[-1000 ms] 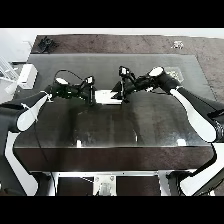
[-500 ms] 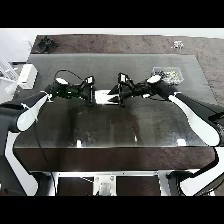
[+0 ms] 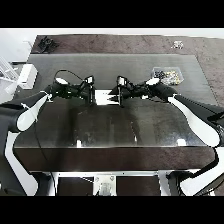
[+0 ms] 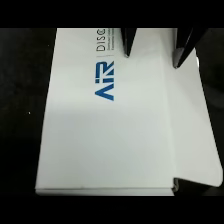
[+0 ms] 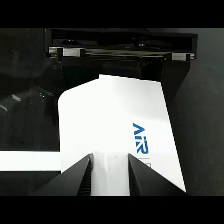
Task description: Fold the box and place the chain.
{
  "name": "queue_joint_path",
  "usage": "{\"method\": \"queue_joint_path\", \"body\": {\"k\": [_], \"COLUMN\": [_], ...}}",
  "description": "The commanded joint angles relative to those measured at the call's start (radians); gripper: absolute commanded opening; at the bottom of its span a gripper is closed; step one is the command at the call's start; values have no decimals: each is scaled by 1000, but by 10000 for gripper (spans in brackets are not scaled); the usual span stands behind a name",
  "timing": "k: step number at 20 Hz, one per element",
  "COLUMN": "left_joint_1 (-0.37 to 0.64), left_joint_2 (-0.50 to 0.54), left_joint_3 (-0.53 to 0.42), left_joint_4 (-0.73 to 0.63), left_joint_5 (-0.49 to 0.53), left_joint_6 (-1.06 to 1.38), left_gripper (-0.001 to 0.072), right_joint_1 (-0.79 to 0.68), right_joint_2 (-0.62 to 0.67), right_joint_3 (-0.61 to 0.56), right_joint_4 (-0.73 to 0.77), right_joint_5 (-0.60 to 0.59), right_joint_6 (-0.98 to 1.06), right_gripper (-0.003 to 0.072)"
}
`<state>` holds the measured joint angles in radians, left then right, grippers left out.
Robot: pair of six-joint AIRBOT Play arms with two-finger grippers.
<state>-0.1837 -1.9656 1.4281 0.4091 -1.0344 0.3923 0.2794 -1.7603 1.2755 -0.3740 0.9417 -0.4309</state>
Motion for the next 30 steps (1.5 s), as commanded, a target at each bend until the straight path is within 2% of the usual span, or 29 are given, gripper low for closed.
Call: {"method": "queue_joint_path", "body": {"k": [1,14,30], "left_joint_1": [0,0,0], "left_joint_2": [0,0,0], "left_joint_3": [0,0,0], "left_joint_4": [2,2,2], "left_joint_5": [-3,-3,-3], "left_joint_6": [0,0,0], "left_gripper": [511,511,511], "right_joint_1": [-1,-3,-21], "right_joint_2": [1,19,14], "right_joint_3": [-1,60,80], "right_joint_4": [-3,-3,-3], "right_joint_5": [10,1,-7], "right_joint_6": [-8,-26,-24], "right_gripper": [272,271,261]}}
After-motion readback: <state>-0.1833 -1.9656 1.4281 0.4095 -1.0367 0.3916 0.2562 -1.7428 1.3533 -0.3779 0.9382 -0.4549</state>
